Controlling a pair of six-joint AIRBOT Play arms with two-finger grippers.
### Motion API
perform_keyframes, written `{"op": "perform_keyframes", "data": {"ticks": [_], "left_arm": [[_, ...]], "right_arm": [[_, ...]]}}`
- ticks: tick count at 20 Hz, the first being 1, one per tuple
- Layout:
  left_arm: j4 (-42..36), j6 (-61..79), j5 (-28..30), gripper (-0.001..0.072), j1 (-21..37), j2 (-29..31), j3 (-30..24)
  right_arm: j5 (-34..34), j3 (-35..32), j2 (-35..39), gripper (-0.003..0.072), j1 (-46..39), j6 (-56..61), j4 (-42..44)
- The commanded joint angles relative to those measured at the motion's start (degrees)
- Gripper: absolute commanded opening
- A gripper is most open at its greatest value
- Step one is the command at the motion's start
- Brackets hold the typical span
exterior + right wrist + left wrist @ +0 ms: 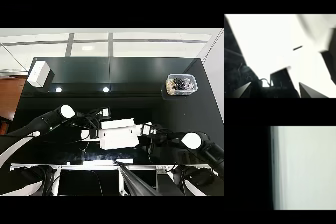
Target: Fold the box and place the chain.
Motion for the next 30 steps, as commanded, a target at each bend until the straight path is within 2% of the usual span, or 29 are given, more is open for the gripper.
{"op": "perform_keyframes", "data": {"ticks": [1,4,7,15,20,23,30], "left_arm": [[0.0,0.0,0.0,0.0031,0.0,0.0,0.1],[0.0,0.0,-0.1,0.0031,0.0,0.0,0.1],[0.0,0.0,-0.1,0.0031,0.0,0.0,0.1],[0.0,0.0,-1.3,0.0031,0.0,0.0,0.1],[0.0,0.0,-1.3,0.0031,0.0,0.0,0.1],[0.0,0.0,-1.3,0.0031,0.0,0.0,0.1],[0.0,0.0,-1.3,0.0031,0.0,0.0,0.1]], "right_arm": [[-3.3,-0.1,-3.2,0.072,5.2,-1.7,-0.7],[-10.7,-0.1,-5.0,0.072,9.2,-1.7,1.0],[-14.3,0.0,-6.0,0.072,11.5,-1.6,2.4],[-14.8,5.6,-6.0,0.072,10.7,-0.8,2.1],[-19.8,5.9,-6.0,0.072,10.7,-0.8,2.3],[-17.7,5.9,-6.1,0.072,10.7,-0.8,2.6],[-19.4,5.9,-7.4,0.072,10.4,1.9,2.4]]}}
